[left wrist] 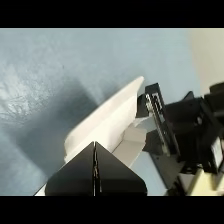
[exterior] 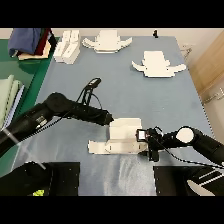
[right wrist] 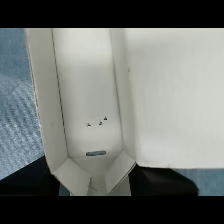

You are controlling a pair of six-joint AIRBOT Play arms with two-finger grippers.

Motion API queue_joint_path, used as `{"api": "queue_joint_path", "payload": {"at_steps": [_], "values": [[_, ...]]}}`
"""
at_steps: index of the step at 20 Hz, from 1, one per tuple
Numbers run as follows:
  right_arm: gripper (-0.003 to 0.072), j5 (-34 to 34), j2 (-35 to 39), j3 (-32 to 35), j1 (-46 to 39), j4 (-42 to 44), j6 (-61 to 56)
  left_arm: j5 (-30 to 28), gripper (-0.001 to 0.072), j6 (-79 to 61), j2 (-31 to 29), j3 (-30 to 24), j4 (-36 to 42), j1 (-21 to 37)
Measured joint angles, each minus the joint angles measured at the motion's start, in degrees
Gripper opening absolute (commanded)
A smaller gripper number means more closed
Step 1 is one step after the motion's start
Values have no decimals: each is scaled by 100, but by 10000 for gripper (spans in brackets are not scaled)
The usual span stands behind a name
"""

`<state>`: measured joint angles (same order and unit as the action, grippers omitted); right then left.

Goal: Fold the box.

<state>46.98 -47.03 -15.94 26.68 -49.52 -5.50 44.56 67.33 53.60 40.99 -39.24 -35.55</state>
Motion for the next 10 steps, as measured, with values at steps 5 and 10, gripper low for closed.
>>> {"api": "queue_joint_path", "payload": {"at_steps": [5,10], "values": [[500,0,0,0,0,0,0,452,695,-693,-1598,-490,-1005,-24],[500,0,0,0,0,0,0,730,695,-1843,-2234,-822,-1408,-20]]}}
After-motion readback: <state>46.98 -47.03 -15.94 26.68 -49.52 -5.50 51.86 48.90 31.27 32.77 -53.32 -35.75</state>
